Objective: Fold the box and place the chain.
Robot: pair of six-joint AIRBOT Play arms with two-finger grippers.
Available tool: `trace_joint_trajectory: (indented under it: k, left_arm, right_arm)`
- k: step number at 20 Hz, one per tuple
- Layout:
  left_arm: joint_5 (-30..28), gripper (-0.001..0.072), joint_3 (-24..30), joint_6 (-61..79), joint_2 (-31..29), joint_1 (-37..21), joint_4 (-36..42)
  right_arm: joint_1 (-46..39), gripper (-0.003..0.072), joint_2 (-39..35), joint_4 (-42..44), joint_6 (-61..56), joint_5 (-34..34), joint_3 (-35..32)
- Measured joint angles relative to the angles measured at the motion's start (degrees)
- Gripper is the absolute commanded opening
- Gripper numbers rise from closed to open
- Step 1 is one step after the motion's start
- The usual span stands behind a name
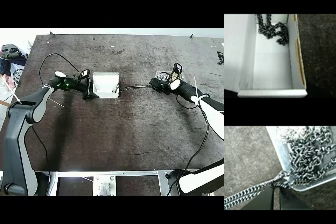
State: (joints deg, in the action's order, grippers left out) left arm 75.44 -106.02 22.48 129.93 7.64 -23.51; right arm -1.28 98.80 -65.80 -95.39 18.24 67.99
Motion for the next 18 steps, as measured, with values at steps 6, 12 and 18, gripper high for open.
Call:
trace_joint_trajectory:
  k: [6, 12, 18]
  left_arm:
    - [0.0, 0.0447, 0.0, 0.0, 0.0, 0.0, 0.0]
    - [0.0, 0.0447, 0.0, 0.0, 0.0, 0.0, 0.0]
    - [0.0, 0.0447, 0.0, 0.0, 0.0, 0.0, 0.0]
  right_arm:
    - [1.4, 0.001, -1.6, 0.2, 0.3, 1.0, 0.0]
    - [8.0, 0.001, -10.2, 0.2, 1.4, 5.4, 0.0]
    - [16.2, 0.001, -22.1, 0.0, 3.4, 3.5, 0.0]
